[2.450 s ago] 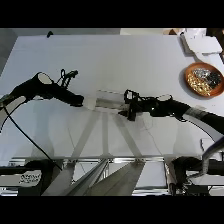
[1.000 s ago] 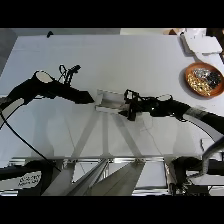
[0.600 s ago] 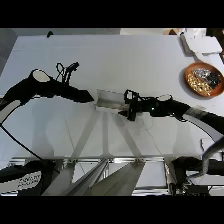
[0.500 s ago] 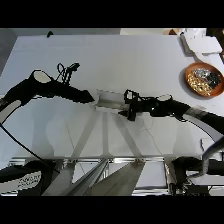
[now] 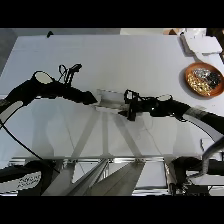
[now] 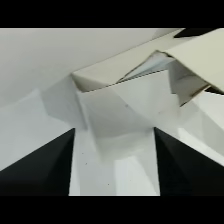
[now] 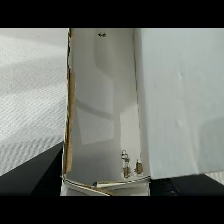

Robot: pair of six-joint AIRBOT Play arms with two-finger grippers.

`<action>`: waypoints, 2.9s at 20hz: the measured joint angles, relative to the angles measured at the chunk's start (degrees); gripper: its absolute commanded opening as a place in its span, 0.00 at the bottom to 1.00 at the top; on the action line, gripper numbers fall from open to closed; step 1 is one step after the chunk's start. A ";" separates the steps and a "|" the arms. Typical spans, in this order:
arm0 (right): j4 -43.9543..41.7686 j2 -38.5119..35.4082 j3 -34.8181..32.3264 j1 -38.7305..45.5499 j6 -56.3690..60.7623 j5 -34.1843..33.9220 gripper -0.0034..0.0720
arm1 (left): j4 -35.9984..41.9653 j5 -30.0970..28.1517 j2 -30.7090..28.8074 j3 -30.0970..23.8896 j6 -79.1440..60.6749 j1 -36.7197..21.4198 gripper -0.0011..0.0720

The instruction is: Fold the box and place the chain.

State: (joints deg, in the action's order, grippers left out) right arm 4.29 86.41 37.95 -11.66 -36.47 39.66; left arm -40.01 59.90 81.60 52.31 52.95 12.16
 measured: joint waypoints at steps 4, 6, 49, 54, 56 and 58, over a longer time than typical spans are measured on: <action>0.00 0.00 0.00 0.00 0.00 0.00 0.64 | 1.46 0.79 0.50 -0.17 -2.03 0.92 0.68; 0.00 0.00 0.02 0.00 0.00 0.00 0.64 | 1.81 0.98 1.03 -0.22 -2.47 1.36 0.61; 0.15 0.00 0.02 0.00 -0.04 0.22 0.64 | -4.61 -11.32 2.69 -0.31 1.49 5.57 0.91; 0.04 0.00 0.02 0.00 -0.02 0.09 0.64 | -4.22 -12.28 2.62 -0.35 2.03 5.75 0.91; 0.04 0.00 0.02 0.00 -0.02 0.09 0.64 | -3.08 -11.96 2.51 -0.35 2.36 5.75 0.91; 0.02 0.00 0.02 0.00 -0.02 0.04 0.64 | -2.12 -11.13 2.14 -0.35 2.60 5.75 0.91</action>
State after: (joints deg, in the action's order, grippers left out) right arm 4.32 86.41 37.98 -11.66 -36.49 39.70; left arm -42.13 48.77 83.74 51.96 55.55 17.91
